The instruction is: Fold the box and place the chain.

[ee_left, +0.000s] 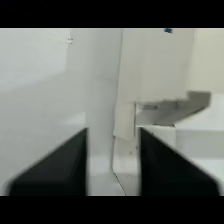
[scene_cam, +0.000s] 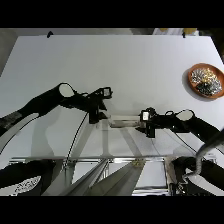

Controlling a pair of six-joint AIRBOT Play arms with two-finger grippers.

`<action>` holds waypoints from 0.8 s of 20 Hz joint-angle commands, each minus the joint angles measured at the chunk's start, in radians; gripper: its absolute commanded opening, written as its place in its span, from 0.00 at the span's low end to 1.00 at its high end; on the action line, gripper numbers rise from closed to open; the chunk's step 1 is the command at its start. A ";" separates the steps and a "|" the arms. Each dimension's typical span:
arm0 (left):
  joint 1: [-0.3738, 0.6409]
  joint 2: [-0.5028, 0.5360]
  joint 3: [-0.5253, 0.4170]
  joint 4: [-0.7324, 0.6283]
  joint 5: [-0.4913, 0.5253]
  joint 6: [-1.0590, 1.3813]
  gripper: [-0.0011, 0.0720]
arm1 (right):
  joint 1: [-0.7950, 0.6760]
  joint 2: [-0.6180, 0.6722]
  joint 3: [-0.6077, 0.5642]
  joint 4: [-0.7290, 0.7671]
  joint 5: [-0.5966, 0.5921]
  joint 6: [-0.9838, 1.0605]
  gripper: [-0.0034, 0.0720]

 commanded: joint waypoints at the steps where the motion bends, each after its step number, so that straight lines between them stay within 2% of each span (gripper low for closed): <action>1: 0.027 0.095 0.001 0.023 -0.152 -0.033 0.01 | 0.000 0.000 0.000 -0.001 0.003 0.000 0.61; 5: -0.070 0.158 0.001 0.023 -0.163 -0.090 0.01 | 0.000 0.000 0.000 -0.001 0.003 -0.001 0.61; 8: -0.210 0.156 0.001 0.022 -0.091 -0.108 0.01 | 0.000 0.000 0.000 -0.001 0.003 -0.001 0.61; 12: -0.341 0.144 0.001 0.016 0.172 -0.115 0.02 | 0.000 0.000 0.000 -0.001 0.003 -0.001 0.61; 16: -0.331 0.111 0.001 0.006 0.548 -0.229 0.02 | 0.000 0.000 0.000 -0.001 0.003 0.000 0.61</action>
